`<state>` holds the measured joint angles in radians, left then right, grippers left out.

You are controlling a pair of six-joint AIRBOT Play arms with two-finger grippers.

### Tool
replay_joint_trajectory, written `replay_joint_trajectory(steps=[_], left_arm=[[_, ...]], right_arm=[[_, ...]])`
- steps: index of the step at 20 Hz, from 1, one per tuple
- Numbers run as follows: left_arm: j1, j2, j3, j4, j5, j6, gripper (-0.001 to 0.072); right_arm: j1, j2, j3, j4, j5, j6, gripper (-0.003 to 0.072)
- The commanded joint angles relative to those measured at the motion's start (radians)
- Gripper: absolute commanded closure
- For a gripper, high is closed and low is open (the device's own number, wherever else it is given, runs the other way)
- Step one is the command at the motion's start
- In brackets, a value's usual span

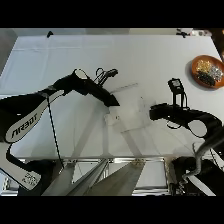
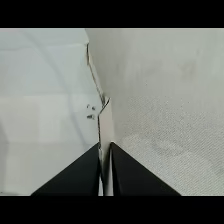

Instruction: Fold the box and place the chain.

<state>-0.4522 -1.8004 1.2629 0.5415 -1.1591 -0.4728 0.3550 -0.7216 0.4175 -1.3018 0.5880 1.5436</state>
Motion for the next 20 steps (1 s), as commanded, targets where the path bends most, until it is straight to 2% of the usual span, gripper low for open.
replay_joint_trajectory(steps=[1, 4, 10, 12, 16, 20], left_arm=[[-0.012, 0.079, 0.001, 0.105, 0.001, 0.047, 0.0706], [-0.030, 0.154, 0.001, 0.185, -0.019, 0.047, 0.0706], [-0.093, 0.240, 0.000, 0.240, -0.159, 0.088, 0.0707], [-0.132, 0.252, 0.000, 0.253, -0.125, 0.078, 0.0708], [-0.241, 0.258, -0.004, 0.447, 0.056, -0.074, 0.0709], [-0.239, 0.260, -0.008, 0.402, 0.092, -0.116, 0.0710]], right_arm=[[0.001, 0.039, 0.002, 0.004, 0.032, 0.000, 0.0491], [0.001, 0.151, 0.004, 0.002, 0.064, 0.000, 0.0487], [0.001, 0.402, 0.008, -0.041, 0.255, 0.000, 0.0487], [0.001, 0.466, 0.008, -0.077, 0.325, 0.000, 0.0487], [0.001, 0.533, 0.008, -0.159, 0.450, 0.000, 0.0488], [0.001, 0.541, 0.008, -0.190, 0.489, 0.000, 0.0488]])
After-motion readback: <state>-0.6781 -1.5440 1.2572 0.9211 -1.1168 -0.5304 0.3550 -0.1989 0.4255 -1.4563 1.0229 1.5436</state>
